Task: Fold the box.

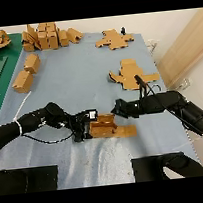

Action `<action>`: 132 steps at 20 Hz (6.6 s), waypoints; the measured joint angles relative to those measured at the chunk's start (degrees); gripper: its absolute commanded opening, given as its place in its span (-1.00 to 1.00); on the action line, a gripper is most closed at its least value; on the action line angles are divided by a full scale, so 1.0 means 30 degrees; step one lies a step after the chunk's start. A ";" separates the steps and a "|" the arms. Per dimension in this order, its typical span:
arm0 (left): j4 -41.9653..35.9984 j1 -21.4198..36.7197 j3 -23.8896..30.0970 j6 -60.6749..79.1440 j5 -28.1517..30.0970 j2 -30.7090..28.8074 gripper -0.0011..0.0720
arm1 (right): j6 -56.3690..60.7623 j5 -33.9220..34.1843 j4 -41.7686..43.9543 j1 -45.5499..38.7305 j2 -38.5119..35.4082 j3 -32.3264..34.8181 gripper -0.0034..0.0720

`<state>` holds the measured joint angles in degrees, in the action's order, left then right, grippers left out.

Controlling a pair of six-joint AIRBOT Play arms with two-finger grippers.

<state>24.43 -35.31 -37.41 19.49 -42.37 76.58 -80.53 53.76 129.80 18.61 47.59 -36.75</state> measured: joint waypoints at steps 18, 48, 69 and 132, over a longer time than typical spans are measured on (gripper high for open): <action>0.0007 0.0000 0.0000 -0.0007 -0.0007 0.0000 0.13 | -0.2346 0.2339 -0.1086 0.1515 -0.1341 0.0459 -0.90; 0.0000 0.0000 0.0000 -0.0007 -0.0015 0.0000 0.13 | -0.9967 -0.4320 -0.0437 0.1523 0.8553 -0.1756 -0.91; 0.0007 0.0000 0.0000 0.0000 -0.0015 0.0000 0.13 | -0.8714 0.3621 -0.7344 0.1530 -0.3599 -0.0029 -0.18; 0.0000 0.0000 0.0000 0.0000 -0.0015 0.0000 0.13 | -1.8236 -0.0240 -0.7650 0.3840 -0.0889 0.2506 -0.27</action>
<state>24.43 -35.31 -37.41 19.49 -42.41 76.58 -135.24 53.04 106.85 30.13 44.93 -29.23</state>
